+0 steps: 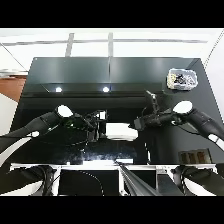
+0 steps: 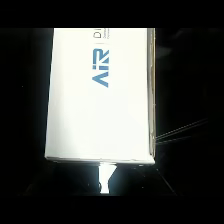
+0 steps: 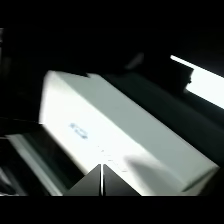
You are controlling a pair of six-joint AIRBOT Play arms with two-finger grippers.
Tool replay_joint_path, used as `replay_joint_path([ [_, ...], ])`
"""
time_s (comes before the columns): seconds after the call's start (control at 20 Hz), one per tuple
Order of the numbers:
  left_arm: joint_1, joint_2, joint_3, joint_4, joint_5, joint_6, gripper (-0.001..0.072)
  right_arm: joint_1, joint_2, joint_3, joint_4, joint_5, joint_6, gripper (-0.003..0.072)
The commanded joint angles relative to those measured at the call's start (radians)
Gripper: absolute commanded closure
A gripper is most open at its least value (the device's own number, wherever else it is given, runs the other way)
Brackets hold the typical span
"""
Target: Fold the box and place the chain.
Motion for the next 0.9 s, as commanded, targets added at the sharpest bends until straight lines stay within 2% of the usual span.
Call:
replay_joint_path([
  [0.0,0.007,0.022,0.000,-0.002,0.003,-0.080,0.0004,-0.100,0.088,0.038,0.016,0.111,-0.005,0.0641],
  [0.25,0.021,0.146,0.000,0.073,-0.024,-0.168,0.0002,-0.268,0.183,0.039,-0.016,0.116,-0.005,0.0641],
  [0.45,0.008,0.219,0.000,0.014,-0.044,-0.201,0.0003,-0.274,0.183,0.039,-0.085,0.105,-0.005,0.0641],
  [0.6,-0.032,0.205,0.003,-0.058,-0.030,-0.197,0.0003,-0.274,0.183,0.039,-0.085,0.091,-0.005,0.0640],
  [0.85,-0.120,0.093,0.081,-0.080,0.048,-0.207,0.0004,-0.274,0.183,0.039,-0.085,0.081,-0.005,0.0641],
])
